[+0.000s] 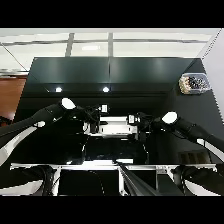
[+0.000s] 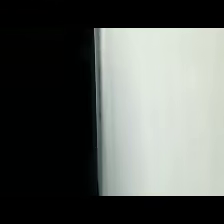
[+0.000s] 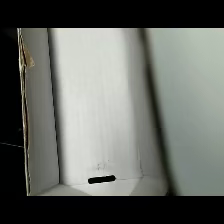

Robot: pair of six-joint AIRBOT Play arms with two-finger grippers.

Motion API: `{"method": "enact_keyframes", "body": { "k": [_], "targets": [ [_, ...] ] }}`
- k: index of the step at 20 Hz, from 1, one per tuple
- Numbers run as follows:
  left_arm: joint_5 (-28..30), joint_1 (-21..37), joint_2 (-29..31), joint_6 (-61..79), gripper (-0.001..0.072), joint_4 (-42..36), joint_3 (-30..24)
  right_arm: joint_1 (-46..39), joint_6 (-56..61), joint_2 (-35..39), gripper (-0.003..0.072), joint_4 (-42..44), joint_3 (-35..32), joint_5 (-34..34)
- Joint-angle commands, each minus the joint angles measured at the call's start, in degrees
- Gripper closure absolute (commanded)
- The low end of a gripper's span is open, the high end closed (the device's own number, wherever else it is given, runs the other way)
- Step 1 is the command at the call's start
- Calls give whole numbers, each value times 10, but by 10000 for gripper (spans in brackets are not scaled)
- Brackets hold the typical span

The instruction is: Fold the box and place the chain.

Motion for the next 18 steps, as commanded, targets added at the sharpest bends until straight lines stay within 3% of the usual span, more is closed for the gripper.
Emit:
{"method": "enact_keyframes", "body": {
  "k": [1, 6, 8, 9, 11, 12, 13, 14, 18],
  "targets": [
    [0, 0, 0, 0, 685, 0, 0, 5, 7, 0, -23, -10, 0, -9],
    [0, 0, 0, 0, 685, 0, 0, 5, 8, 0, -21, -9, 0, -9],
    [-1, 0, 0, 0, 684, 0, 0, 5, 8, 0, 116, -9, 0, -9],
    [-1, 0, 0, 0, 685, -1, 0, 5, 8, 0, 117, -9, 0, -9],
    [-2, 0, 1, -3, 683, -2, 0, 5, 8, 0, 214, -9, 0, -9],
    [-1, 1, 3, -14, 679, -2, 0, 5, 8, 0, 215, -9, 0, -9],
    [-2, 2, 7, -20, 578, -2, 0, 5, 7, 0, 215, -9, 0, -9],
    [1, 4, 16, -33, 399, 0, 0, 5, 8, 0, 215, -9, 0, -10],
    [-7, 26, 92, -128, 72, 52, 4, 5, 8, 0, 214, -9, 0, -10]
  ]
}}
